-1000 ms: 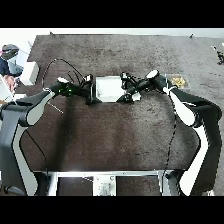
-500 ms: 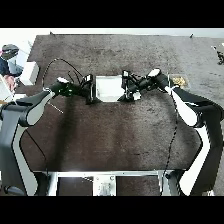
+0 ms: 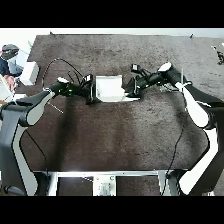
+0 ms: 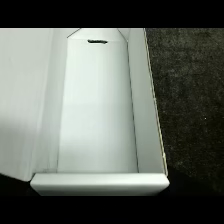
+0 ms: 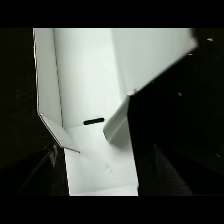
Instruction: Fold the box and place the chain.
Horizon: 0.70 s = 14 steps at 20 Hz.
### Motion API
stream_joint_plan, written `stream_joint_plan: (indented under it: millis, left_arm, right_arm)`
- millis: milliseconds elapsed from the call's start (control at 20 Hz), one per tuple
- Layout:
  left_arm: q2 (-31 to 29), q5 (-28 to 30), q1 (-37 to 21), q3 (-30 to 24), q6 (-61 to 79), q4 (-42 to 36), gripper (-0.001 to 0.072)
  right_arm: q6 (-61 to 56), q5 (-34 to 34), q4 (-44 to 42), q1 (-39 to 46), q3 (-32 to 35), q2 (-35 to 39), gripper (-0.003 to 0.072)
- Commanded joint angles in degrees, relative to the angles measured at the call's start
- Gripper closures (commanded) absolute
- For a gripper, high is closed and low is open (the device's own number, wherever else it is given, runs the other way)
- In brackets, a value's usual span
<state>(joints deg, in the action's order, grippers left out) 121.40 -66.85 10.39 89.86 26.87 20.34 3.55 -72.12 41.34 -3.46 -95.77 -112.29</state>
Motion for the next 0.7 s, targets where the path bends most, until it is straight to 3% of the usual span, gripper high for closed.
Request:
stream_joint_plan:
  millis: [0,50,100,250,450,650]
  left_arm:
    - [0.02,-0.02,0.02,0.00,0.02,0.02,0.0480]
    - [0.02,0.00,0.02,0.02,0.02,0.02,0.0480]
    - [0.02,0.00,0.02,0.02,0.04,0.02,0.0480]
    - [0.02,0.00,0.02,0.02,0.02,0.02,0.0480]
    - [0.02,-0.02,0.02,0.00,0.02,0.02,0.0480]
    - [0.02,-0.02,0.02,0.02,0.02,0.02,0.0480]
  right_arm:
    - [-5.77,-1.42,-2.51,1.07,-0.07,3.63,0.0348]
    - [-5.77,-2.27,-5.01,0.87,-0.07,4.04,0.0540]
    - [-5.75,-2.78,-8.24,0.61,-0.07,4.04,0.0662]
    - [-4.59,1.18,-14.58,-1.62,-0.07,3.37,0.0679]
    - [-2.82,12.20,-14.99,-4.81,-0.02,1.60,0.0678]
    - [-1.64,15.21,-14.99,-5.49,-0.02,-1.01,0.0678]
